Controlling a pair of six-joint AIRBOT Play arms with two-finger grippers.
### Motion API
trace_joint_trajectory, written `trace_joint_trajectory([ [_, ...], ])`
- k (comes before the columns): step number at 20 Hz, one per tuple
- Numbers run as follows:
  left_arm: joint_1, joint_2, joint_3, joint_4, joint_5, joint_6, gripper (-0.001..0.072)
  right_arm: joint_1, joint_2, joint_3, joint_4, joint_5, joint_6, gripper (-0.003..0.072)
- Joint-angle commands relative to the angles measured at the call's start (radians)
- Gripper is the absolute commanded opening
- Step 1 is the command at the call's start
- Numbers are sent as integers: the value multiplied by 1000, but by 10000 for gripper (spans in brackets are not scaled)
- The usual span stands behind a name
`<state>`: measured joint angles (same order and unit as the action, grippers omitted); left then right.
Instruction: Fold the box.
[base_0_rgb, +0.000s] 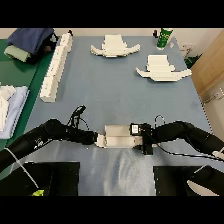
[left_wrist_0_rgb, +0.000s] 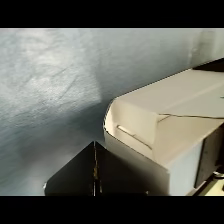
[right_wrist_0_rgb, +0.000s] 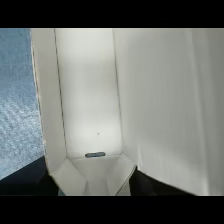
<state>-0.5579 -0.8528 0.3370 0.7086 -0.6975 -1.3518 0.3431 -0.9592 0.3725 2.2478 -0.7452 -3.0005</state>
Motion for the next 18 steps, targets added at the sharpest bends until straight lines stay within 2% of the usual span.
trace_joint_trajectory([
  [1, -8, 40, 19, -14, -1, 11, 16, 1, 1, 0, 0, 0, 0, 506],
  [3, -8, 76, 24, -14, 2, 10, 17, 1, 1, 0, 0, 0, 0, 506],
  [7, -8, 84, 24, -20, 1, 10, 35, 1, 1, 0, 0, 0, 0, 506],
  [8, -8, 84, 24, -33, -2, 9, 336, 1, 1, 0, 0, 0, 0, 506],
  [9, -8, 84, 24, -45, -2, 8, 513, 1, 1, 0, 0, 0, 0, 506],
  [15, -8, 67, 23, -56, -3, 9, 513, 1, 1, 0, 0, 0, 0, 506],
  [18, -14, 37, 24, -105, -2, 13, 511, 1, 1, 0, 0, 0, 0, 506],
])
